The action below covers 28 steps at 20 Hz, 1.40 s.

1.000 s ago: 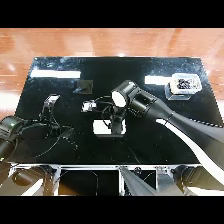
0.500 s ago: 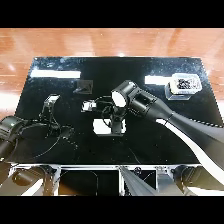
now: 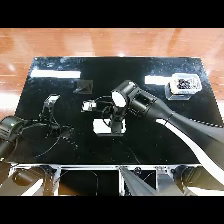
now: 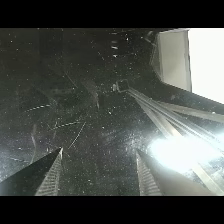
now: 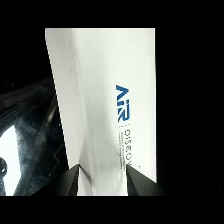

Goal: Fold the box and place the chain.

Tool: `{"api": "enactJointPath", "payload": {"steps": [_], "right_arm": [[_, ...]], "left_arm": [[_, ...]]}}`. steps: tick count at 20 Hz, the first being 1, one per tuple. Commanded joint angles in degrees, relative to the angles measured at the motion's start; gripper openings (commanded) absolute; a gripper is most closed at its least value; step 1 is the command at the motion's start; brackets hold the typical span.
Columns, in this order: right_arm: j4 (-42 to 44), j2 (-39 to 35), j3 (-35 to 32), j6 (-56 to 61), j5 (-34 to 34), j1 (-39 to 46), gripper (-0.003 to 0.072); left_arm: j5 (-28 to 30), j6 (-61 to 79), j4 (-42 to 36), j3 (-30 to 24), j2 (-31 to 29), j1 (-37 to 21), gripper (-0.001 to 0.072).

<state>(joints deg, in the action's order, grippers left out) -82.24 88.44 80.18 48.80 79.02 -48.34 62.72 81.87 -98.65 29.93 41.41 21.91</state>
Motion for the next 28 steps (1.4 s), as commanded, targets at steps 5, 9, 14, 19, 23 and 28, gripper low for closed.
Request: {"api": "enactJointPath", "payload": {"steps": [5,9,14,19,23,28], "right_arm": [[0.1,0.0,0.0,0.5,0.0,0.0,0.0348],[0.1,0.0,0.0,1.1,0.1,0.0,0.0348],[0.1,0.0,0.0,1.2,0.7,0.0,0.0232],[0.2,0.0,0.0,1.2,0.8,0.0,0.0232],[1.4,0.1,-0.5,2.4,1.1,0.0,0.0232],[1.6,0.1,-0.6,2.8,1.1,0.0,0.0232]], "left_arm": [[0.0,0.0,0.0,0.0,0.0,0.0,0.0559],[0.0,0.0,0.0,0.0,0.0,0.0,0.0560],[0.0,0.0,0.0,0.0,0.0,0.0,0.0559],[0.0,0.0,0.0,0.0,0.0,0.0,0.0559],[0.0,0.0,0.0,0.0,0.0,0.0,0.0559],[0.0,0.0,0.0,0.0,0.0,0.0,0.0560]]}}
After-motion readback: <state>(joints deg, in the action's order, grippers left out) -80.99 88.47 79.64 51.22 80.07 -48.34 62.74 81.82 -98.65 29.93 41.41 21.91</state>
